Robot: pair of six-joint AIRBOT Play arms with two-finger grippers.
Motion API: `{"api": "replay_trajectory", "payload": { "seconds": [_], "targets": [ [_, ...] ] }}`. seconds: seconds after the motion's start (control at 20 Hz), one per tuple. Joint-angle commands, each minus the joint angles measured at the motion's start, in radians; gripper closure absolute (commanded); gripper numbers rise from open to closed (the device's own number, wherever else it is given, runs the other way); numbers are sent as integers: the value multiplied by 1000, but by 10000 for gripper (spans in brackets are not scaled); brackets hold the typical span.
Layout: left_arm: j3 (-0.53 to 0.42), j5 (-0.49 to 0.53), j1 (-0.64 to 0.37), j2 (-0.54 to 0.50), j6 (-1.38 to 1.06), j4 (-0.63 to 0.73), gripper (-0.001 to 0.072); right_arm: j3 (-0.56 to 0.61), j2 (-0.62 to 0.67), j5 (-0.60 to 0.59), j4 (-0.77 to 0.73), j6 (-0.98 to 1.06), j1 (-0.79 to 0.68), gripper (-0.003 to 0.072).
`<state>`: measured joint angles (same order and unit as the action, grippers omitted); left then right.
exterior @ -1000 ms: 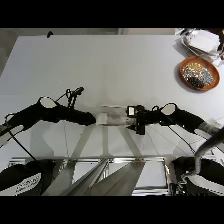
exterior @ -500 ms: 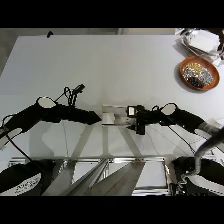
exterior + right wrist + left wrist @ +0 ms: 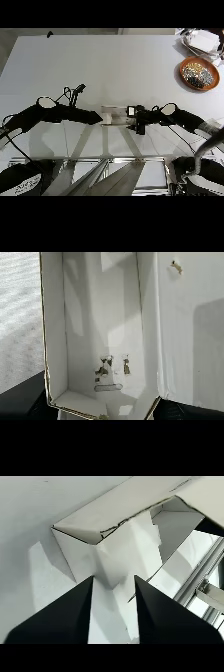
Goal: Fold the box and place the chain.
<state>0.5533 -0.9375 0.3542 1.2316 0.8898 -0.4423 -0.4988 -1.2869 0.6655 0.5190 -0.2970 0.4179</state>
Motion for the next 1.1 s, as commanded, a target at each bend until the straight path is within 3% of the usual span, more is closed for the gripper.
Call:
{"api": "replay_trajectory", "payload": {
  "seconds": [0.0,0.15,0.4,0.6,0.85,1.05],
  "targets": [
    [0,35,34,0,9,-1,355,0,1,1,0,0,0,286],
    [38,109,91,1,142,-109,355,0,1,1,0,0,0,286],
    [126,142,175,2,450,-400,355,0,1,1,0,0,0,286],
    [159,142,236,2,614,-538,355,0,1,1,0,0,0,286],
    [175,175,274,4,715,-573,355,0,1,1,0,0,0,286],
    [274,116,304,54,829,-642,355,0,1,1,0,0,0,286]
  ]
}}
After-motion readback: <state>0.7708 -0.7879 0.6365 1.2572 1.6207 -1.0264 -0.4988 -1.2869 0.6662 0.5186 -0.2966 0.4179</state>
